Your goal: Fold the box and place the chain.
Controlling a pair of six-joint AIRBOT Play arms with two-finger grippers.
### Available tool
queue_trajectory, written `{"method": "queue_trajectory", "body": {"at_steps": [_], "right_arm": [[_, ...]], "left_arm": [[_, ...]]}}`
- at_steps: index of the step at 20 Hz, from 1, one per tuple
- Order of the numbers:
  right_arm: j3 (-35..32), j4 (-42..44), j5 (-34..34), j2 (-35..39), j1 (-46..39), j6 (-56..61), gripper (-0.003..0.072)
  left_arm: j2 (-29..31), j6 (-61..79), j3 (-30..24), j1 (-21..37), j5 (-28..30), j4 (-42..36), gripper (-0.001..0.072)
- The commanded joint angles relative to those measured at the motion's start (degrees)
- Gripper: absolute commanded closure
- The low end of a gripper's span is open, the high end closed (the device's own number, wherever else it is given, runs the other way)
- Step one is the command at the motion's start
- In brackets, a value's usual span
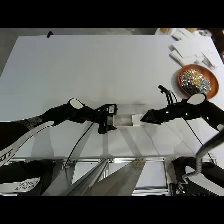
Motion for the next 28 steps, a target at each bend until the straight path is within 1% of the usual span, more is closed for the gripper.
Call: {"method": "queue_trajectory", "body": {"at_steps": [1, 3, 6, 8, 9, 15, 20, 25, 26, 28], "right_arm": [[1.1, -5.5, -7.4, 0.0, 6.6, 11.0, 0.0433], [3.3, -12.6, -9.2, -0.1, 10.7, 22.3, 0.0449], [7.0, -22.6, -9.2, -0.1, 15.2, 32.8, 0.0455], [8.8, -26.7, -9.1, -0.1, 17.7, 37.2, 0.0503], [9.5, -28.6, -8.9, -0.2, 19.2, 39.6, 0.0511], [13.2, -40.5, -5.4, -5.1, 27.0, 54.0, 0.0511], [16.0, -45.0, -3.6, -8.8, 30.0, 59.5, 0.0515], [16.5, -45.4, -3.1, -11.2, 31.0, 62.4, 0.0524], [16.5, -45.3, -3.1, -11.9, 31.7, 62.6, 0.0578], [16.5, -45.3, -3.1, -12.7, 32.5, 62.8, 0.0628]], "left_arm": [[0.0, 0.0, 0.0, 0.0, 0.0, 0.0, 0.0395], [0.0, 0.0, 0.0, 0.0, 0.0, 0.0, 0.0395], [0.0, 0.0, 0.0, 0.0, 0.0, 0.0, 0.0395], [0.0, 0.0, 0.0, 0.0, 0.0, 0.0, 0.0395], [0.0, 0.0, 0.0, 0.0, 0.0, 0.0, 0.0395], [0.0, 0.0, 0.0, 0.0, 0.0, 0.0, 0.0395], [0.0, 0.0, 0.0, 0.0, 0.0, 0.0, 0.0395], [0.0, 0.0, 0.0, 0.0, 0.0, 0.0, 0.0395], [0.0, 0.0, 0.0, 0.0, 0.0, 0.0, 0.0395], [0.0, 0.0, 0.0, 0.0, 0.0, 0.0, 0.0395]]}}
